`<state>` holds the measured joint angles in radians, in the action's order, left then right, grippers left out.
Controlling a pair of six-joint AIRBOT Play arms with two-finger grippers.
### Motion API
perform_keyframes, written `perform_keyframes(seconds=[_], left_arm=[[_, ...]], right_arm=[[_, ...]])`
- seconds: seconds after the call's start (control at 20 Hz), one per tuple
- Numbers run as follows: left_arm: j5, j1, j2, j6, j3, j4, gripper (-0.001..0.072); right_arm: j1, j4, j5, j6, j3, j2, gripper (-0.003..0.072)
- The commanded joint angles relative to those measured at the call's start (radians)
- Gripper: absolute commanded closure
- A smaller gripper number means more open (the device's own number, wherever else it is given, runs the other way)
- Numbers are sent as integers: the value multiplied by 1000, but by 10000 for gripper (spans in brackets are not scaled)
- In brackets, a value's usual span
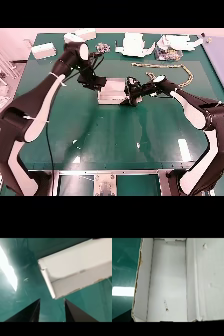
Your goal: Fold the box and place the chain.
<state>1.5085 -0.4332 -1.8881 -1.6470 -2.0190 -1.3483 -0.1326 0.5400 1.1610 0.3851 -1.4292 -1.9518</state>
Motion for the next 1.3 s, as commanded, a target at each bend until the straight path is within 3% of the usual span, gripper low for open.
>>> perform_keyframes(seconds=[0.0,0.15,0.25,0.4,0.55,0.6,0.65,0.7,0.8,0.9,1.15,1.25], left_arm=[[37,35,46,148,5,-25,340],[-8,105,53,305,25,53,341],[-87,177,53,475,89,242,342],[-91,272,51,693,219,520,342],[-220,299,49,890,298,545,341],[-230,300,49,1054,312,546,340],[-232,300,49,1230,327,549,247],[-249,300,49,1385,350,545,20],[-333,300,49,1543,397,530,0],[-367,300,49,1543,406,568,0],[-271,303,35,1864,490,684,-11],[-246,332,-2,1993,515,794,-11]], right_arm=[[-1,0,0,0,0,0,99],[-1,0,0,0,0,0,99],[-1,0,0,0,0,0,99],[-1,0,0,0,0,0,99],[-1,0,0,0,0,0,99],[-1,0,0,0,0,0,99],[-1,0,0,0,0,0,99],[-1,0,0,0,0,0,99],[-1,0,0,0,0,0,99],[-1,0,0,0,0,0,99],[-1,0,0,0,0,0,99],[-1,0,0,0,0,0,99]])
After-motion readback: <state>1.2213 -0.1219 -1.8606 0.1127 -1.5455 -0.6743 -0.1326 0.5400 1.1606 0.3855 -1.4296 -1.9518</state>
